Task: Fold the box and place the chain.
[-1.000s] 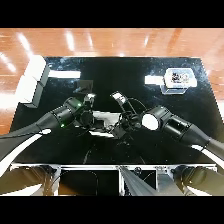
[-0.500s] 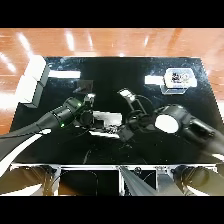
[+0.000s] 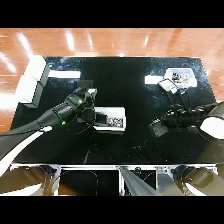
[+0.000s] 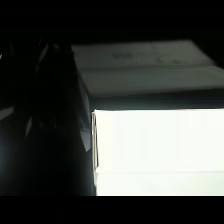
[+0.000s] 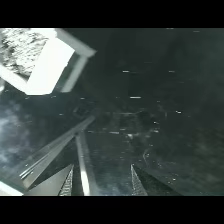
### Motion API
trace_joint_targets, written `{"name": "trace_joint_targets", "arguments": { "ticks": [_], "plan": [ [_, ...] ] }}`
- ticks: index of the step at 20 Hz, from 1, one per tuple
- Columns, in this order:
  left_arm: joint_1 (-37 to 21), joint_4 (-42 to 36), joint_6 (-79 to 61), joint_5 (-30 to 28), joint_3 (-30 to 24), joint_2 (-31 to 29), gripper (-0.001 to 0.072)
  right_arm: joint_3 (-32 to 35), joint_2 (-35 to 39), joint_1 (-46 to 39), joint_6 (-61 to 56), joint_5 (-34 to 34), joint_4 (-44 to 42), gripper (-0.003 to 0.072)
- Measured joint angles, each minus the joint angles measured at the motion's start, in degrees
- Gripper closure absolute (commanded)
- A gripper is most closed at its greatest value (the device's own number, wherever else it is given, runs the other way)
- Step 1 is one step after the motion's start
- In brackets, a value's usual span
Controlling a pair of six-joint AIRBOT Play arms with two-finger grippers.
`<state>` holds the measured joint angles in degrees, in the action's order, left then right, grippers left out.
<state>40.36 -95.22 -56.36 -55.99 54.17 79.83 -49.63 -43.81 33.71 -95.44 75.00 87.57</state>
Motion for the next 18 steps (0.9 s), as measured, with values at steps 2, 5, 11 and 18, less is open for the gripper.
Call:
{"name": "trace_joint_targets", "arguments": {
  "ticks": [2, 5, 11, 18],
  "plan": [
    [0.07, -0.02, 0.48, 0.44, 0.04, 0.72, 0.0676, -0.02, 0.48, -0.7, -0.44, -0.22, 0.2, 0.0236],
    [0.07, -0.13, 0.87, 0.44, 0.55, 1.14, 0.0114, 0.02, 0.81, -1.27, -1.31, -0.59, 0.81, -0.0003],
    [0.07, -0.11, -1.16, -4.68, 5.31, 1.27, 0.0071, 0.02, 0.96, -1.46, -2.75, -1.55, 0.94, -0.0003],
    [-3.32, 0.63, -11.63, -20.35, 9.18, -5.99, 0.0079, -5.53, -5.6, -1.33, -5.44, -6.71, -2.6, -0.0003]
  ]
}}
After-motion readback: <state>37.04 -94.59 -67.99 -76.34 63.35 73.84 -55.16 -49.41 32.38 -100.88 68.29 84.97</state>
